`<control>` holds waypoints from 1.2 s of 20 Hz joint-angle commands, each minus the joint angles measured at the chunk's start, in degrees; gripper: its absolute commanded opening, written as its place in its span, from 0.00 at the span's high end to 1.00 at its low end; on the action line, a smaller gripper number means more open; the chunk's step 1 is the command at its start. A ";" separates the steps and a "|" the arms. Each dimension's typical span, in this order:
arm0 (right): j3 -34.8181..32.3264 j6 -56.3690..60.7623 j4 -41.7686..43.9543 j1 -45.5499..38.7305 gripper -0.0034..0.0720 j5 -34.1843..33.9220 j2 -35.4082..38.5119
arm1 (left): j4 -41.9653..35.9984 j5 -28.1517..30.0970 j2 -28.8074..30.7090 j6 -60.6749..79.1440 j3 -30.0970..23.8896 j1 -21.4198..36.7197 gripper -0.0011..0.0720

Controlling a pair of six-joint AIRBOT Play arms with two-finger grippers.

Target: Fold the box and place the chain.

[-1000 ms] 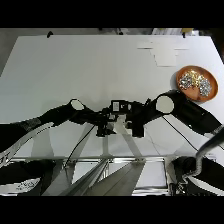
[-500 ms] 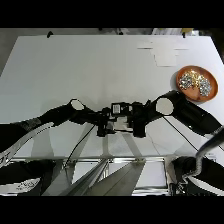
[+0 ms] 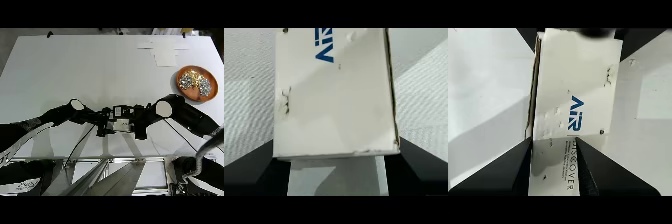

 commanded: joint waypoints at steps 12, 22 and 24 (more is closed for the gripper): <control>-0.44 1.42 1.88 0.07 0.93 -0.37 3.61 | -0.04 0.02 0.04 -0.11 0.00 0.04 0.68; -2.60 2.62 2.08 0.07 0.93 -0.87 2.10 | -0.04 0.02 0.04 -0.11 0.00 0.04 0.68; -3.39 2.62 2.10 0.07 0.93 -1.09 2.08 | -0.04 0.02 0.04 -0.11 0.00 0.04 0.68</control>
